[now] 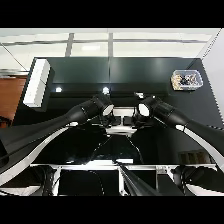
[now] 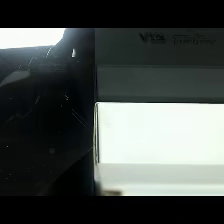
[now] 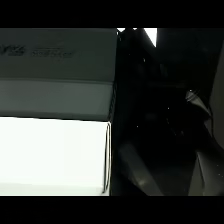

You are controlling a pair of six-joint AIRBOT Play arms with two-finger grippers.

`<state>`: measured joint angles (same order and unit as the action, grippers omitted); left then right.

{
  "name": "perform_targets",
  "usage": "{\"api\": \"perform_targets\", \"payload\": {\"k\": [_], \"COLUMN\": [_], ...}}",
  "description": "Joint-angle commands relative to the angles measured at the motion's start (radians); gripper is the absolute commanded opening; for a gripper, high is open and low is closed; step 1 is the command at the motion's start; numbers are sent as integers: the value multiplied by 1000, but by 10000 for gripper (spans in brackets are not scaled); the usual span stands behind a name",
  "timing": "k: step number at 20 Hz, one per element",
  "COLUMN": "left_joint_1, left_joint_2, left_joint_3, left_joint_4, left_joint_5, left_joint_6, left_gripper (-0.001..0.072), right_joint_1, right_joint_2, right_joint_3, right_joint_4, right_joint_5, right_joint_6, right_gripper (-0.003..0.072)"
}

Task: Fold the box and place the chain.

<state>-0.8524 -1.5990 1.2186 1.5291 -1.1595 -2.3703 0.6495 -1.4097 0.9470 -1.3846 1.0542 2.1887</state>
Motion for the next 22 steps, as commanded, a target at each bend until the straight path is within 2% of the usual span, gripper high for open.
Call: {"api": "perform_targets", "payload": {"k": [1,2,3,4,5,6,7,11,12,13,14,16,18,22], "left_joint_1": [0,0,0,0,0,0,0,0,0,0,0,0,0,0], "left_joint_2": [-1,-1,-1,-1,-1,-1,-1,-1,-1,-1,-1,-1,-1,-1], "left_joint_3": [0,0,0,0,0,0,0,0,0,0,0,0,0,0], "left_joint_4": [-1,-1,-1,-1,-1,-1,-1,-1,-1,-1,-1,-1,-1,-1], "left_joint_5": [-1,-1,-1,-1,-1,-1,-1,-2,-2,-3,-3,-3,-3,-6], "left_joint_6": [-1,-1,-1,-1,-1,-1,-1,-1,-1,-1,-1,-1,-1,-1], "left_gripper": [25,25,25,24,25,25,25,25,25,25,25,25,25,25], "right_joint_1": [1,1,1,1,1,1,1,-1,-4,-11,-20,-38,-52,-112], "right_joint_2": [-4,-4,-4,-4,-4,-4,-4,-3,-2,-1,0,11,58,277], "right_joint_3": [2,2,2,3,4,4,4,5,5,8,18,50,79,88], "right_joint_4": [8,13,24,26,26,26,25,23,23,25,24,22,17,-72], "right_joint_5": [-5,-5,-11,-14,-16,-16,-16,-15,-11,7,41,121,146,130], "right_joint_6": [7,7,7,7,8,8,8,11,11,10,-11,-120,-210,-291], "right_gripper": [14,61,216,217,213,38,12,17,168,430,544,542,542,542]}}
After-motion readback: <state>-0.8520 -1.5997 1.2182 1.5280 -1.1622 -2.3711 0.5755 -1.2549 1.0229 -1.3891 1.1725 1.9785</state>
